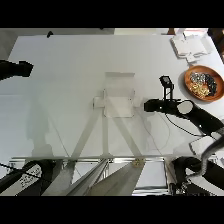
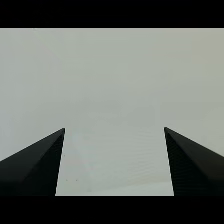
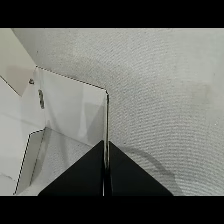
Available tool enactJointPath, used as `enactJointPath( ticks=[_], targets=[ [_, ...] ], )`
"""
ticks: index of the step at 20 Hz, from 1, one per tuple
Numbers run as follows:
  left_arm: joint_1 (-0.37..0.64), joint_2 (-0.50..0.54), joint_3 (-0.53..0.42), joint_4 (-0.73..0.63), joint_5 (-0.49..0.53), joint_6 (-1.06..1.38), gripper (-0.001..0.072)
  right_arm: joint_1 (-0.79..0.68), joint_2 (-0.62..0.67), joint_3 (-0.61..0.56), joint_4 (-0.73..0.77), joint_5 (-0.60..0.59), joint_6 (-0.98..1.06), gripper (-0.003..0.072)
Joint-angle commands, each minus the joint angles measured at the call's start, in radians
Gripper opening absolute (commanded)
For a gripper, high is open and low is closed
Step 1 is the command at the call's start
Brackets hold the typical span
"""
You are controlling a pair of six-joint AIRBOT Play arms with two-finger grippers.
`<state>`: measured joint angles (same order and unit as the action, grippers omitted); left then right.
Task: Fold the box and place the chain.
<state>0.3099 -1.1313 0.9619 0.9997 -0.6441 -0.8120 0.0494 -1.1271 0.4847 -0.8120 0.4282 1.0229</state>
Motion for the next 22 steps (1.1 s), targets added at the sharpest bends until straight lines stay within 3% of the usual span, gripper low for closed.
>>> enactJointPath(
  ticks=[1, 5, 9, 13, 14, 16, 19, 22],
  targets=[
    [0.0, 0.0, 0.0, 0.0, 0.0, 0.0, 0.0701, 0.001, 0.001, -0.001, 0.0, 0.001, 0.0, 0.0008],
    [0.0, 0.0, 0.0, -0.034, 0.0, 0.0, 0.0701, 0.001, 0.001, -0.001, 0.0, 0.001, 0.0, 0.0008],
    [0.0, 0.0, 0.0, -0.243, -0.027, -0.042, 0.07, 0.001, 0.001, -0.001, 0.0, 0.001, 0.0, 0.0008],
    [0.0, -0.003, 0.0, -0.296, -0.089, -0.202, 0.0698, 0.001, 0.001, -0.001, 0.0, 0.001, 0.0, 0.0008],
    [0.0, -0.003, 0.0, -0.295, -0.125, -0.194, 0.0678, 0.001, 0.001, -0.001, 0.0, 0.001, 0.0, 0.0008],
    [-0.008, -0.005, 0.0, -0.287, -0.224, -0.12, 0.0529, 0.001, 0.001, -0.001, 0.0, 0.001, 0.0, 0.0008],
    [-0.089, -0.014, 0.0, -0.256, -0.314, -0.03, 0.0504, 0.001, 0.001, -0.001, 0.0, 0.001, 0.0, 0.0008],
    [-0.254, -0.025, 0.0, -0.122, -0.267, -0.021, 0.0504, 0.001, 0.001, -0.001, 0.0, 0.001, 0.0, 0.0008]
  ],
)
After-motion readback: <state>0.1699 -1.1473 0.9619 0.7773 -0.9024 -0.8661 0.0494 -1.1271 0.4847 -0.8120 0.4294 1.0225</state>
